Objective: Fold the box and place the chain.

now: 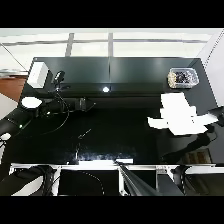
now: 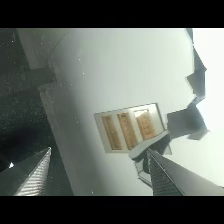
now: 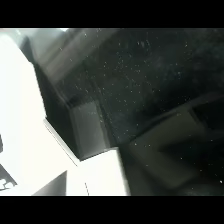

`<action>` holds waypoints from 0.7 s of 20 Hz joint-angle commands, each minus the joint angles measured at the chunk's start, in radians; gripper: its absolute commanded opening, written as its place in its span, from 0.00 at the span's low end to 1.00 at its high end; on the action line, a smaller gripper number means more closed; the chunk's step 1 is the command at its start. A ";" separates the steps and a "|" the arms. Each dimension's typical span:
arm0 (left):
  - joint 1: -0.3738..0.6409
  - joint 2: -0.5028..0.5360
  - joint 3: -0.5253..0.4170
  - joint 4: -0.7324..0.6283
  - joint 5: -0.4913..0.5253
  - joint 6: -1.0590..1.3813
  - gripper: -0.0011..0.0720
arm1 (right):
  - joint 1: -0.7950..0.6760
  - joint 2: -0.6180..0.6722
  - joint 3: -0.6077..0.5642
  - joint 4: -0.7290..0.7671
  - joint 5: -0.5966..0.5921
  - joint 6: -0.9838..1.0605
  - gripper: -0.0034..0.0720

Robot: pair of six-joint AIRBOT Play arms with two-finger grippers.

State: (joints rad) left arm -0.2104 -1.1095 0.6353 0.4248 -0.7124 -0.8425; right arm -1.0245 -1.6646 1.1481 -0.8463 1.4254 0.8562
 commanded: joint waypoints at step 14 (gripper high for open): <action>-0.001 0.000 0.000 -0.027 -0.006 0.000 0.98 | 0.319 0.232 -0.298 0.318 -0.065 0.036 0.08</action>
State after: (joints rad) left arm -0.2104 -1.1095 0.6353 0.4034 -0.7151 -0.8425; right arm -0.8185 -1.5265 0.9947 -0.6762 1.4971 0.8967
